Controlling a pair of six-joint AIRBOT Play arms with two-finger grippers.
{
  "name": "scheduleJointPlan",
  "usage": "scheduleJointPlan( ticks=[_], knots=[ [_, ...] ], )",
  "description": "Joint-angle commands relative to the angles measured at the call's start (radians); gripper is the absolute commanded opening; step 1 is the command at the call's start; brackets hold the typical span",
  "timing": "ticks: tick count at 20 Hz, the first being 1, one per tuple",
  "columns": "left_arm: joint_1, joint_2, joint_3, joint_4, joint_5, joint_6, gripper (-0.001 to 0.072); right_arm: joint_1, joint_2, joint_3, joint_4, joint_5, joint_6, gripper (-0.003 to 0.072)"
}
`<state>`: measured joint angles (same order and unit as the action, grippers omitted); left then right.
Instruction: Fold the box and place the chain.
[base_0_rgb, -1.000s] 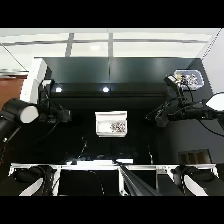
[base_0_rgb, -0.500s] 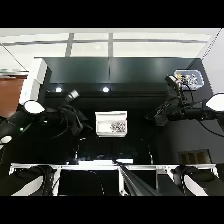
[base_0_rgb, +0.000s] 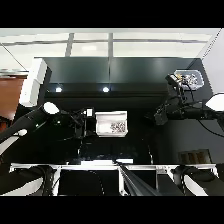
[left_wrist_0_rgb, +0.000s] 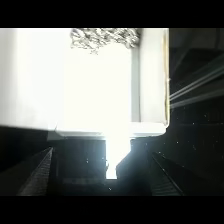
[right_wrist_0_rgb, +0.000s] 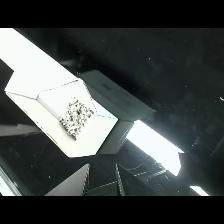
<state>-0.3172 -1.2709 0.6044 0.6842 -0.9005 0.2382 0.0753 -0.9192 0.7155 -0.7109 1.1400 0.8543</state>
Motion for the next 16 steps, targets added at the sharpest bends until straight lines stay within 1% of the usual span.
scheduleJointPlan(
  ticks=[1, 8, 11, 13, 14, 16],
  knots=[
    [-0.021, -0.012, 0.003, 0.01, 0.008, 0.027, 0.0711, 0.0, 0.0, 0.0, 0.0, -0.019, 0.003, 0.0187],
    [-0.038, -0.013, 0.003, 0.003, 0.005, 0.024, 0.0712, 0.0, 0.0, 0.0, 0.0, -0.019, 0.002, 0.0187],
    [-0.039, -0.029, 0.003, 0.0, 0.006, 0.024, 0.0712, 0.0, 0.0, 0.0, 0.0, -0.019, 0.003, 0.0187],
    [-0.038, -0.046, 0.003, -0.042, 0.008, 0.024, 0.0712, 0.0, 0.0, 0.0, 0.001, -0.019, 0.007, 0.0186],
    [-0.039, -0.051, 0.003, -0.056, 0.013, 0.024, 0.0712, 0.0, 0.0, 0.0, 0.002, -0.019, 0.007, 0.0187],
    [-0.042, -0.055, 0.003, -0.061, 0.055, 0.023, 0.0711, 0.0, 0.0, 0.0, 0.003, -0.019, 0.014, 0.0187]
  ],
)
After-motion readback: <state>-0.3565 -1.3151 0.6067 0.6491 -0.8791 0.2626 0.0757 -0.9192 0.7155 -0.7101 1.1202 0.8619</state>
